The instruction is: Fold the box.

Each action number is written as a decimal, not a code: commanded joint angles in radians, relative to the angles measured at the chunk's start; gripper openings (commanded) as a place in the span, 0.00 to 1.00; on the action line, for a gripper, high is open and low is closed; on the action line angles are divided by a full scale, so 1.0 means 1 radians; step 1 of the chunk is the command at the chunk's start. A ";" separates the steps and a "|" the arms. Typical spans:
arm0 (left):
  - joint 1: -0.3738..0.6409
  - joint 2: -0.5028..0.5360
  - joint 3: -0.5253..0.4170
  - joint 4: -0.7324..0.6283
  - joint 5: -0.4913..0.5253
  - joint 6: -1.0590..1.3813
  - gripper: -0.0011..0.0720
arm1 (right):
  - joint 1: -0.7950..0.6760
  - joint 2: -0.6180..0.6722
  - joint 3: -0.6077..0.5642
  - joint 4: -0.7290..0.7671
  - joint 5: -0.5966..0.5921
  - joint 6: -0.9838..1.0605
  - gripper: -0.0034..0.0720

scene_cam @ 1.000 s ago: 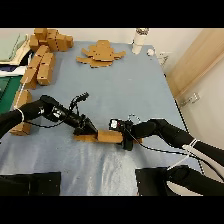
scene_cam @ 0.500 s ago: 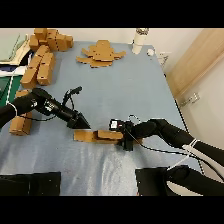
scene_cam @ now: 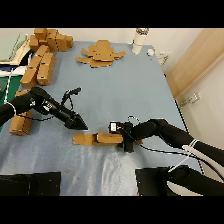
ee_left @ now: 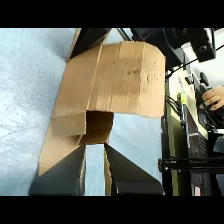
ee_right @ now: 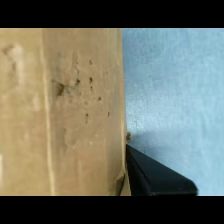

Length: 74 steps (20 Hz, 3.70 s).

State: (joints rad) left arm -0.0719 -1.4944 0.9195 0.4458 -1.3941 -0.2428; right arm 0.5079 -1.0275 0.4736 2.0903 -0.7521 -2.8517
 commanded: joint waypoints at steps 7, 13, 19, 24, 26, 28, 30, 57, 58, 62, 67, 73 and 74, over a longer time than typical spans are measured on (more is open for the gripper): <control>-0.002 0.000 0.001 0.058 -0.030 -0.146 0.03 | 0.042 0.000 0.002 -0.015 0.003 -0.021 0.73; -0.066 0.066 -0.113 0.158 -0.170 -0.458 0.02 | 0.042 0.000 0.002 -0.015 0.002 -0.021 0.73; -0.248 0.270 -0.484 -0.390 0.089 -0.420 0.02 | 0.042 0.000 0.002 -0.014 0.002 -0.021 0.73; -0.509 0.274 -0.562 -0.704 0.338 -0.298 0.02 | 0.042 0.000 0.002 -0.014 0.001 -0.020 0.73; -0.595 0.274 -0.562 -0.901 0.407 -0.158 0.02 | 0.042 0.000 0.002 -0.014 0.001 -0.019 0.73; -0.616 0.274 -0.562 -1.010 0.474 -0.076 0.02 | 0.042 0.000 0.002 -0.014 0.001 -0.018 0.73; -0.607 0.274 -0.556 -1.065 0.545 -0.038 0.02 | 0.042 0.000 0.002 -0.014 -0.002 -0.018 0.73; -0.450 0.245 -0.338 -0.369 0.889 -0.541 0.02 | 0.042 0.000 0.002 -0.015 -0.012 -0.018 0.73; -0.450 0.234 -0.338 -0.347 0.877 -0.557 0.02 | 0.042 0.000 0.002 -0.015 -0.012 -0.018 0.73; -0.407 0.209 -0.312 -0.226 0.833 -0.637 0.02 | 0.042 0.000 0.002 -0.015 -0.013 -0.018 0.73; -0.283 0.209 -0.254 -0.181 0.680 -0.634 0.02 | 0.042 0.000 0.002 -0.015 -0.013 -0.018 0.73; -0.103 0.209 -0.239 -0.177 0.487 -0.454 0.03 | 0.042 0.000 0.002 -0.015 -0.013 -0.018 0.73; -0.073 0.209 -0.239 -0.177 0.443 -0.346 0.03 | 0.042 0.000 0.002 -0.015 -0.013 -0.018 0.73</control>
State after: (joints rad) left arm -0.2234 -1.2846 0.6754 0.2619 -0.8349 -0.7551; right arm 0.5495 -1.0275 0.4751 2.0750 -0.7650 -2.8700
